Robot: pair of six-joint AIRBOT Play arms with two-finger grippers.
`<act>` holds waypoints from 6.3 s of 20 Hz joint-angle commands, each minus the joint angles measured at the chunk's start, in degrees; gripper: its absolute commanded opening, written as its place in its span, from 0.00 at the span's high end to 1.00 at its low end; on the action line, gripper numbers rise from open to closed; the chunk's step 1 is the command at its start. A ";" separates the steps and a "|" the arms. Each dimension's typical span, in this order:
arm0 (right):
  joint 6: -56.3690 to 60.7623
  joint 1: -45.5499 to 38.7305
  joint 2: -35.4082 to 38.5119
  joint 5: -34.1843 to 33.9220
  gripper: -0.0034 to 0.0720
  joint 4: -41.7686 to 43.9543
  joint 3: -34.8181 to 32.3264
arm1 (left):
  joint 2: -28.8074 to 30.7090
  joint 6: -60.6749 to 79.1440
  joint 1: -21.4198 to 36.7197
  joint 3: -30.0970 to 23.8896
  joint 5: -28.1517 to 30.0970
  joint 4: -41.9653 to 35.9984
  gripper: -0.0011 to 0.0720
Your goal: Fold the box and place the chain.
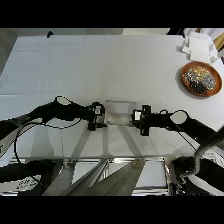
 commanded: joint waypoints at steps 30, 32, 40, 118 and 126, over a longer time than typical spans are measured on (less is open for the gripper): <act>88.56 -22.73 9.14 22.93 0.94 -22.64 0.07 | 0.04 -0.02 -0.02 0.04 0.00 0.00 0.64; 88.30 -21.84 6.78 21.66 0.94 -20.76 0.07 | 0.04 -0.02 -0.02 0.04 0.00 0.00 0.64; 87.19 -12.66 -1.27 14.40 0.94 -14.29 0.07 | 0.04 -0.04 -0.02 0.04 0.00 0.00 0.64; 160.39 22.80 -20.35 31.26 0.94 -59.54 31.65 | 0.04 -0.02 -0.02 0.04 0.00 0.00 0.64; 160.36 22.77 -19.87 30.34 0.68 -62.79 31.65 | 0.04 -0.02 -0.02 0.04 0.00 0.02 0.64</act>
